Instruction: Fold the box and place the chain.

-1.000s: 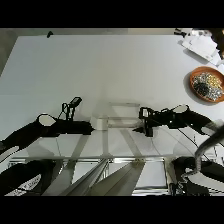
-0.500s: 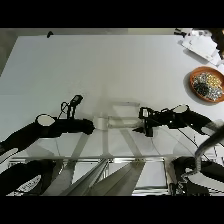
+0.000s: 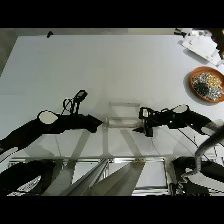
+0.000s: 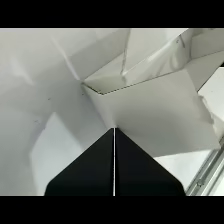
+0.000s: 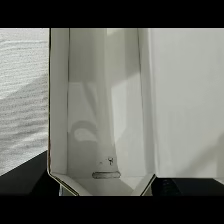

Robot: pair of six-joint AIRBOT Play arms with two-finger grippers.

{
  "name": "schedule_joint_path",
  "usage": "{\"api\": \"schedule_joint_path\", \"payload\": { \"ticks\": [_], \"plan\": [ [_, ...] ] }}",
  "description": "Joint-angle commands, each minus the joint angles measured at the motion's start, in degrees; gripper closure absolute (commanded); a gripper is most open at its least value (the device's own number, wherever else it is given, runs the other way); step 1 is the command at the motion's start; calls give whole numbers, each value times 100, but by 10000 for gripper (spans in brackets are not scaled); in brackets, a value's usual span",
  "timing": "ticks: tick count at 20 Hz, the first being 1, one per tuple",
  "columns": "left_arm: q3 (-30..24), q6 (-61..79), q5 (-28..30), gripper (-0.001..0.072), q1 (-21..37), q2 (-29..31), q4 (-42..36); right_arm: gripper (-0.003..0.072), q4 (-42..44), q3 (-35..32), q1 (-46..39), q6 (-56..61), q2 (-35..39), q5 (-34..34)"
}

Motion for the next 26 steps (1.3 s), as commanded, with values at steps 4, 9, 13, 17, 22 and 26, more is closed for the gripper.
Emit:
{"api": "schedule_joint_path", "payload": {
  "ticks": [4, 9, 13, 17, 22, 26],
  "plan": [
    [568, -1060, -483, 697, -229, -275, 835, 265, 2, 7, -4, 2, 4, 2],
    [857, -1718, -675, 292, -238, -299, 1335, 265, 0, 7, -4, 2, 4, 2],
    [960, -2118, -645, 283, -240, -487, 1460, 265, 2, 7, -4, 2, 4, 2],
    [1515, -2747, -691, 172, -485, -1021, 1888, 265, 0, 7, -4, 2, 4, 2],
    [2221, -4107, -835, 172, -702, -1416, 2706, 265, 0, 7, -4, 2, 4, 2],
    [2444, -5018, -1338, 172, -767, -1416, 3497, 265, 0, 7, -4, 2, 4, 2]
  ]
}}
